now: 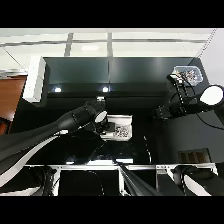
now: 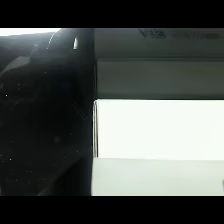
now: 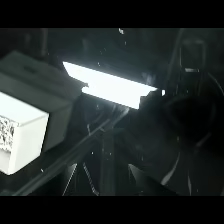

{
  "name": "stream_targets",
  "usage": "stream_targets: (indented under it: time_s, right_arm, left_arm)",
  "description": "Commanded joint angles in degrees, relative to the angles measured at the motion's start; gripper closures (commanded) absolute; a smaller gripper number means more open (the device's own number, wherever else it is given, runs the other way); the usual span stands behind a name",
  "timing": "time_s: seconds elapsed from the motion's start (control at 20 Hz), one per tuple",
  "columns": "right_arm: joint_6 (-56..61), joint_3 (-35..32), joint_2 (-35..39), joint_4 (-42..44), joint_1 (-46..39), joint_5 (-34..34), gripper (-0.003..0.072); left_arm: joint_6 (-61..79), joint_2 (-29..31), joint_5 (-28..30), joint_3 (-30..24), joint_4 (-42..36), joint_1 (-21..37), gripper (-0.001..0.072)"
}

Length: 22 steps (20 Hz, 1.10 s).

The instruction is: Fold the box and place the chain.

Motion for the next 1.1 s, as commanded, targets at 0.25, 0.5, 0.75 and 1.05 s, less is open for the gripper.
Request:
stream_targets:
  time_s: [0.25, 0.5, 0.75, 1.05]
  right_arm:
    - [-3.76, -2.36, 0.11, -0.09, 1.14, -2.01, 0.0312]
    - [-3.67, -2.36, 0.11, -1.29, 1.14, -1.60, 0.0312]
    - [-2.80, -2.36, 0.11, -1.29, 1.14, -1.81, 0.0313]
    - [-1.57, -2.36, 0.11, -1.29, 1.14, -1.77, 0.0312]
  left_arm:
    - [-0.31, 8.61, -1.95, 3.85, 4.31, 0.81, 0.0191]
    - [2.14, 23.93, -2.80, -5.35, 6.36, 6.19, 0.0193]
    - [20.28, 38.36, 8.41, -23.58, -8.87, 21.05, 0.0194]
    - [78.47, 37.13, 16.00, -32.94, -29.92, 29.18, 0.0193]
